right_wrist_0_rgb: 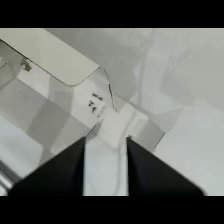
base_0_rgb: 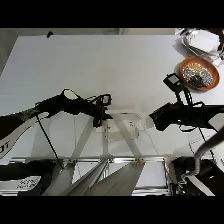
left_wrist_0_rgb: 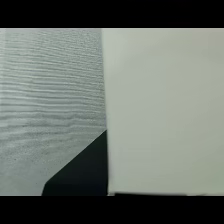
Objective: Fold the box and place the chain.
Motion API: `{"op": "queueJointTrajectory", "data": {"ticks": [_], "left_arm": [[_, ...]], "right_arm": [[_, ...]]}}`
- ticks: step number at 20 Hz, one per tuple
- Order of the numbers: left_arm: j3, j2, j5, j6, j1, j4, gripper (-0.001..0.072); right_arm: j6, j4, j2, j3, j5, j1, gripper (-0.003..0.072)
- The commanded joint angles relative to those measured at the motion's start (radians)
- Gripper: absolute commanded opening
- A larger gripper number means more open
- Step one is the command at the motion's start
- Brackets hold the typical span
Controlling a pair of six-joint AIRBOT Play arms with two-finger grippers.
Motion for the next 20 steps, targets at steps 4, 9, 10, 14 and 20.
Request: {"op": "queueJointTrajectory", "data": {"ticks": [4, 9, 10, 14, 20], "left_arm": [[0.000, 0.000, 0.000, -0.003, 0.000, 0.000, 0.0012], [0.000, 0.000, 0.000, -0.003, 0.000, 0.000, 0.0012], [0.000, 0.000, -0.001, -0.003, 0.000, 0.000, 0.0012], [0.000, 0.000, -0.002, -0.003, 0.000, 0.000, 0.0012], [0.000, 0.000, 0.000, -0.003, 0.000, 0.000, 0.0012]], "right_arm": [[-0.304, 0.104, -0.055, -0.122, -0.108, 0.003, 0.0008], [-0.677, 0.097, -0.068, -0.193, -0.326, 0.074, 0.0008], [-0.756, 0.072, -0.074, -0.193, -0.308, 0.072, 0.0050], [-0.777, -0.002, -0.068, -0.201, -0.179, 0.066, 0.0603], [-1.111, 0.107, -0.049, -0.311, -0.214, 0.198, 0.0600]]}}
